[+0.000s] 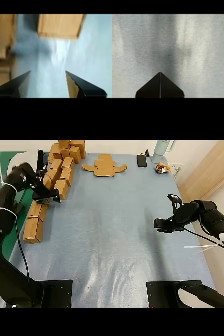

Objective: Fold the box.

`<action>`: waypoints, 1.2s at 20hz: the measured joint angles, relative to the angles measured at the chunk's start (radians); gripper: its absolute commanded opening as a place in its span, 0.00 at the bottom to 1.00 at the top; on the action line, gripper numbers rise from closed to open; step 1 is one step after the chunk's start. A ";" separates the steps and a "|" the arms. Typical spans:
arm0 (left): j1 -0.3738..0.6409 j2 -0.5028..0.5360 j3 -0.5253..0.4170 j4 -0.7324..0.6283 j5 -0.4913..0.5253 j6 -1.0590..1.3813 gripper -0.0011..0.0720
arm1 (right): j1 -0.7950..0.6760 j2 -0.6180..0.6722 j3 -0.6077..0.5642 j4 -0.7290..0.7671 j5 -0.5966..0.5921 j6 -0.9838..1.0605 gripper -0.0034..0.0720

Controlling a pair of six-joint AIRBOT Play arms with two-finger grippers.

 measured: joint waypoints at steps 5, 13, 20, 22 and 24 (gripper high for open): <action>-0.022 0.038 0.094 -0.217 -0.285 -0.071 0.03 | 0.000 0.000 0.000 0.000 0.000 0.000 0.05; -0.406 0.267 0.095 -0.179 -0.272 -0.059 0.03 | 0.000 0.000 0.000 0.000 0.000 0.000 0.05; -0.771 0.481 -0.223 -0.009 0.004 -0.078 0.03 | 0.000 0.000 0.000 0.000 0.000 0.000 0.05; -0.818 0.531 -0.372 0.021 0.118 -0.093 0.03 | 0.000 0.000 0.000 0.000 0.000 0.000 0.05; -0.845 0.559 -0.502 0.040 0.236 -0.098 0.03 | 0.000 0.000 0.000 0.000 0.000 0.000 0.05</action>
